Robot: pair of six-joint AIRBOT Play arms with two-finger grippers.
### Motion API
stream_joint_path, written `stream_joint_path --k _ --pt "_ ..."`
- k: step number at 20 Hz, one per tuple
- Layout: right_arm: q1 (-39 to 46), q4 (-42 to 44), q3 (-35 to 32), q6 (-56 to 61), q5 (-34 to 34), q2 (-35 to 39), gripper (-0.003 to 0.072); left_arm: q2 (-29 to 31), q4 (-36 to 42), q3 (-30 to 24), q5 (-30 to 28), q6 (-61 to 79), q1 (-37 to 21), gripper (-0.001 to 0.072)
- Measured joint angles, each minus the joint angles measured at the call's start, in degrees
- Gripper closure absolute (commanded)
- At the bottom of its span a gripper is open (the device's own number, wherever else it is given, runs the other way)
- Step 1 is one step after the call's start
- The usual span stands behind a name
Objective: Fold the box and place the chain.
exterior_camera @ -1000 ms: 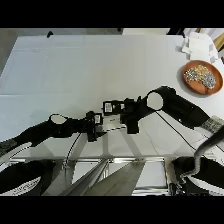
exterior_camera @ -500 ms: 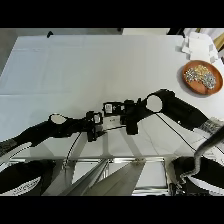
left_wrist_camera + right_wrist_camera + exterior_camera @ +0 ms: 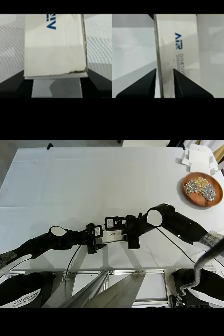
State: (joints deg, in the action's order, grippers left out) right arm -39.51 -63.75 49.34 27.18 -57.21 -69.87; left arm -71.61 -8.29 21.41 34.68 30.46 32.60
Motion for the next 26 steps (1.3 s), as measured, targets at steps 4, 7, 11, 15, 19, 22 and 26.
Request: stream_joint_path --k 4,7,11,15,19,22,26 --pt "0.20 2.05 -0.07 0.00 3.34 3.41 0.0460 0.00 0.09 0.00 -0.04 -0.02 0.00 0.0642" --pt "1.97 6.54 -0.39 -0.44 4.44 5.86 0.0676 0.00 0.11 0.00 -0.07 -0.02 0.00 0.0642" --pt "6.80 21.53 -5.84 -8.79 5.55 6.82 0.0676 0.00 0.13 0.00 -0.09 -0.02 0.00 0.0642" --pt "10.71 35.60 -13.44 -18.16 8.35 6.93 0.0676 0.00 0.13 0.00 -0.11 -0.02 0.00 0.0642" --pt "11.80 43.80 -16.39 -23.63 9.49 4.85 0.0678 0.00 0.13 0.00 -0.11 -0.02 0.00 0.0642" --pt "11.04 47.30 -17.09 -26.01 8.39 2.73 0.0676 0.00 0.15 0.00 -0.11 -0.02 0.00 0.0642" --pt "9.68 48.76 -17.42 -27.39 8.20 1.66 0.0676 0.00 0.13 0.00 -0.11 -0.04 0.00 0.0642"
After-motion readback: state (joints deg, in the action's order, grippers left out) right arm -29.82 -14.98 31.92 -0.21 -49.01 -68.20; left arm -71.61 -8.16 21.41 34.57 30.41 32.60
